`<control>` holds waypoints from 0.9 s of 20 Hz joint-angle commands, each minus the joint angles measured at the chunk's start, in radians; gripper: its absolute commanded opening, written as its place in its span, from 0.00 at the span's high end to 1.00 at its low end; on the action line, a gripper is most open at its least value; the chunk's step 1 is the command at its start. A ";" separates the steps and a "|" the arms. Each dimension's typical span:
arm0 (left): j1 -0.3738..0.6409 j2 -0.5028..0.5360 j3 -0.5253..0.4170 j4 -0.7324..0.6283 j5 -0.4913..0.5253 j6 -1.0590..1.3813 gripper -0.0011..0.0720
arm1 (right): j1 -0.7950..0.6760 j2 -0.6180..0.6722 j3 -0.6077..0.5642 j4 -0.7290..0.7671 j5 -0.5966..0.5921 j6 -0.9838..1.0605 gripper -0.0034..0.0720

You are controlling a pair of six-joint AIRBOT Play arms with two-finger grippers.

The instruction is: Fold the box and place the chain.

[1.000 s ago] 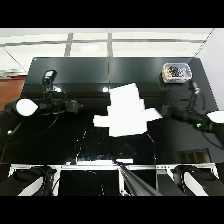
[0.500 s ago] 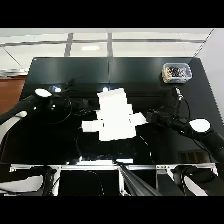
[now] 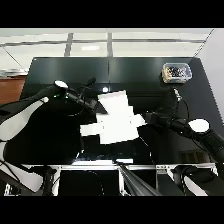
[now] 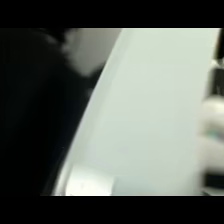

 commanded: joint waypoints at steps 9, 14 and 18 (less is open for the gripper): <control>-0.044 -0.043 0.158 0.257 -0.148 0.148 0.96 | -0.007 0.002 0.042 -0.065 0.057 -0.035 0.24; -0.066 0.101 0.074 0.275 -0.024 0.122 0.96 | -0.158 0.002 0.328 -0.467 0.429 -0.035 0.22; -0.135 0.327 -0.192 0.283 0.312 0.375 0.96 | -0.194 -0.003 0.369 -0.583 0.489 -0.083 0.23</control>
